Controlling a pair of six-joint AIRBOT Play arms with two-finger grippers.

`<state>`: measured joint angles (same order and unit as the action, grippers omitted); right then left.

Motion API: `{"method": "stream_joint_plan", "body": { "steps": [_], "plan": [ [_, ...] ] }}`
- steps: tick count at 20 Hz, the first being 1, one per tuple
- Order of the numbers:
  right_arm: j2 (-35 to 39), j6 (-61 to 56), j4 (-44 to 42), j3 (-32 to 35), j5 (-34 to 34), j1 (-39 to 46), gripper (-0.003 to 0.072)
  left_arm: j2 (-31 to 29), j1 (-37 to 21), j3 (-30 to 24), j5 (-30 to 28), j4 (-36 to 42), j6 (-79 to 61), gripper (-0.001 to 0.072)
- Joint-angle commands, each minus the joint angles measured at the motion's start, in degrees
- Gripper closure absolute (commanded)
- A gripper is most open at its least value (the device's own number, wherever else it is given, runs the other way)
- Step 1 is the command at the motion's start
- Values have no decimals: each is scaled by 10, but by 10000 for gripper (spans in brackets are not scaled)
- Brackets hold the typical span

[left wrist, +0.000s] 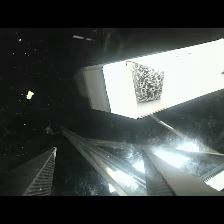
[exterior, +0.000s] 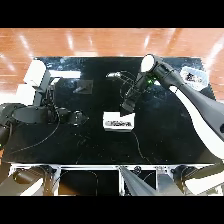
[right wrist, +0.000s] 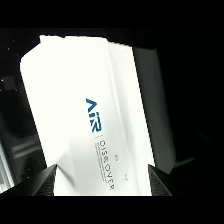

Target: Fold the box and place the chain.

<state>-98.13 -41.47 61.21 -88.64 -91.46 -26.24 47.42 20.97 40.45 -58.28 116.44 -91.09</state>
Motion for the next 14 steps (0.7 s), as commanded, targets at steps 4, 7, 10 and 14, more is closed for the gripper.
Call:
{"method": "stream_joint_plan", "body": {
  "steps": [4,7,10,14],
  "plan": [
    [1,3,17,2,16,-36,117,0,-1,0,5,6,0,74],
    [1,3,20,2,11,-51,132,0,-1,0,5,7,0,74],
    [2,-4,30,2,1,-57,269,0,-1,0,5,13,0,74],
    [13,-10,35,2,2,-57,270,0,0,0,5,17,0,74]
  ]
}}
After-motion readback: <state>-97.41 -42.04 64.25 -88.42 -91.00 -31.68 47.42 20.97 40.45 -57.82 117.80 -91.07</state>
